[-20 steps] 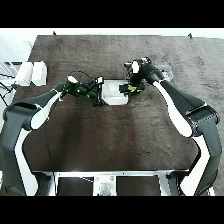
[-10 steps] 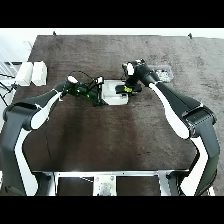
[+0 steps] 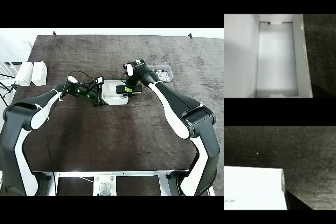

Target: Fold the box and place the chain.

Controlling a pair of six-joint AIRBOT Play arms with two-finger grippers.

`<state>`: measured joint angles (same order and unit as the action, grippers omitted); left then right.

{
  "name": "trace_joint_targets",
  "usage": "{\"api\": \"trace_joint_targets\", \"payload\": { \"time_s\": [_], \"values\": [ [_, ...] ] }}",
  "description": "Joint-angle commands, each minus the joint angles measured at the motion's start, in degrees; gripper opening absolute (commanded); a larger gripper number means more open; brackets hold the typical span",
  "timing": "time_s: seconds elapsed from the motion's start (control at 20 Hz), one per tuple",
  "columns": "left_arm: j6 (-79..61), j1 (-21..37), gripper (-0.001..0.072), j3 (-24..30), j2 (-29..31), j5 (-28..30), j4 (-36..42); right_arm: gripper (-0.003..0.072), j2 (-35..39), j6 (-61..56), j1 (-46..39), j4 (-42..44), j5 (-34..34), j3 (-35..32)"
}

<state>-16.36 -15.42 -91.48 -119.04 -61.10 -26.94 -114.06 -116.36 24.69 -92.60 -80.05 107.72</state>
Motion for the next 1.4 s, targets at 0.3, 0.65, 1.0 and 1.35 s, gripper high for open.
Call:
{"api": "trace_joint_targets", "payload": {
  "time_s": [0.3,0.65,1.0,1.35],
  "values": [
    [0.00,0.04,0.0471,0.00,0.04,0.00,0.00,0.0014,-1.16,-2.19,0.00,0.00,-0.46,0.02],
    [0.00,0.04,0.0471,0.00,0.04,0.00,0.00,0.0298,0.50,-0.37,-0.13,-0.66,-1.42,0.04],
    [0.00,0.04,0.0471,0.00,0.04,0.00,0.00,0.0453,8.68,7.39,-0.37,-1.42,-2.47,0.04],
    [0.02,0.04,0.0471,0.00,0.04,-0.07,0.00,0.0450,14.60,13.60,-10.91,-11.96,13.97,-0.04]
  ]
}}
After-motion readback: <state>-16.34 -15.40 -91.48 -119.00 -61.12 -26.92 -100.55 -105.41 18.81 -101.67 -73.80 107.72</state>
